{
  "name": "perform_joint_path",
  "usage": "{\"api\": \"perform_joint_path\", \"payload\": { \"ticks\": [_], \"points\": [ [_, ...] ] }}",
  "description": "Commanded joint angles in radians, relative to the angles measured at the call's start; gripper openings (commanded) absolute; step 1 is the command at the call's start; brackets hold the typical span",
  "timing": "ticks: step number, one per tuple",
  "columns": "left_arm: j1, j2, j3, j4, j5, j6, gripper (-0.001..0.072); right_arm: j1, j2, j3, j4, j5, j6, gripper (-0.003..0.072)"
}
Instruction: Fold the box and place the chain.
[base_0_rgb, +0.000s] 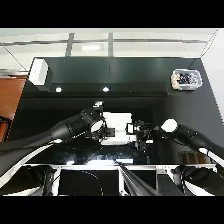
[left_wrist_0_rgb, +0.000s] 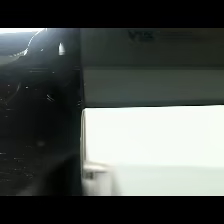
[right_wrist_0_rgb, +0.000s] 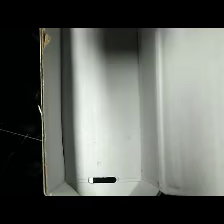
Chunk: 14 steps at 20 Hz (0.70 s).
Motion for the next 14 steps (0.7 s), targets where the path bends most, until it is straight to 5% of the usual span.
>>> {"api": "perform_joint_path", "payload": {
  "ticks": [1,4,6,14],
  "points": [
    [0.000,0.000,0.010,0.009,0.011,-0.003,0.0028,0.000,0.000,0.000,0.000,0.000,0.000,0.0480],
    [0.000,0.000,0.010,0.010,0.008,-0.002,0.0022,0.000,0.000,0.000,0.001,0.001,0.005,0.0484],
    [0.000,0.000,0.010,0.013,0.007,-0.002,0.0023,-0.001,0.009,0.001,-0.002,0.001,0.066,0.0667],
    [0.000,0.000,0.010,0.055,-0.047,-0.002,0.0022,-0.003,0.179,0.003,-0.307,0.101,0.249,0.0665]
  ]
}}
